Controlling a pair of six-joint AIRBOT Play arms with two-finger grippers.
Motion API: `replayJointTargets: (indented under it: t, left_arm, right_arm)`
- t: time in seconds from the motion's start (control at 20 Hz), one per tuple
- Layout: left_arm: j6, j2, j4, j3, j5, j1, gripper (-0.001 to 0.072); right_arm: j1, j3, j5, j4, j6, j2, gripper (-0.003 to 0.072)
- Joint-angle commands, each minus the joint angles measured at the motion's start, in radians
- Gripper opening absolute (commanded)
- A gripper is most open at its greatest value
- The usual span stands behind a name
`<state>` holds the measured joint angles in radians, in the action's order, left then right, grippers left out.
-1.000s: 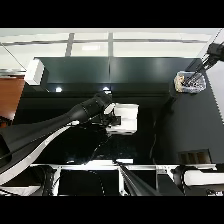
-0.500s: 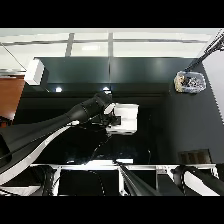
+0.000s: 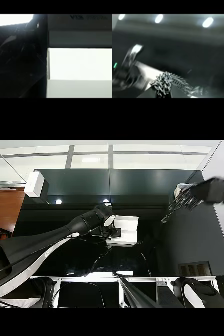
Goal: Fold the box and place the chain.
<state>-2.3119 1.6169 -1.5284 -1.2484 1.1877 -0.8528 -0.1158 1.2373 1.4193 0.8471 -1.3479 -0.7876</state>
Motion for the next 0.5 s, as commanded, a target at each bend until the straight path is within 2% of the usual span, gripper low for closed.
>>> replayJointTargets:
  t: [0.0,0.2,0.45]
  left_arm:
    - [0.000,0.000,0.000,0.000,-0.001,0.001,0.0027]
    - [0.000,0.000,0.000,0.000,-0.001,0.001,0.0027]
    - [0.000,0.000,0.000,0.000,-0.001,0.001,0.0028]
  right_arm:
    - [0.053,-0.158,0.009,-0.082,-0.002,0.048,0.0014]
    - [0.110,-0.171,-0.008,-0.156,-0.009,0.048,0.0013]
    - [0.227,-0.171,-0.095,-0.216,-0.026,0.045,0.0013]
